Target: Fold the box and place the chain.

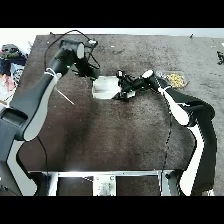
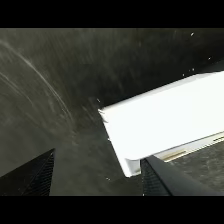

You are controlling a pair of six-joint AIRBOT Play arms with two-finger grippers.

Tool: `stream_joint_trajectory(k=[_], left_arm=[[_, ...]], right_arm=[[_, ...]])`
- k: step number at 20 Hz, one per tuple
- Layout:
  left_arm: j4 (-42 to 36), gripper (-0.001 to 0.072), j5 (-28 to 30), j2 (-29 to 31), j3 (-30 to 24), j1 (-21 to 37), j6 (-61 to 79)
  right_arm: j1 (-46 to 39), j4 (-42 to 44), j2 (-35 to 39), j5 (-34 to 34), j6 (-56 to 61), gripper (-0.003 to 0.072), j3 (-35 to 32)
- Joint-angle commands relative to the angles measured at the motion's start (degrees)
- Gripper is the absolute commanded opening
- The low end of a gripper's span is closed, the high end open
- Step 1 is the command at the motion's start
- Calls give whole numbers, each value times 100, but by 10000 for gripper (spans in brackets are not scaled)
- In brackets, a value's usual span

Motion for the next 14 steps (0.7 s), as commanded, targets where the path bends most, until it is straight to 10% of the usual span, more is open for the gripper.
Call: stream_joint_trajectory(k=[1,9,14], left_arm=[[-1023,571,295,262,-44,352,1261],[-4533,572,2243,1130,-2509,1508,4857],[-6682,569,2271,1126,-3707,2059,7425]], right_arm=[[2,0,-2,0,0,464,0],[2,2,-2,0,0,464,0],[2,2,-2,0,0,464,0]])
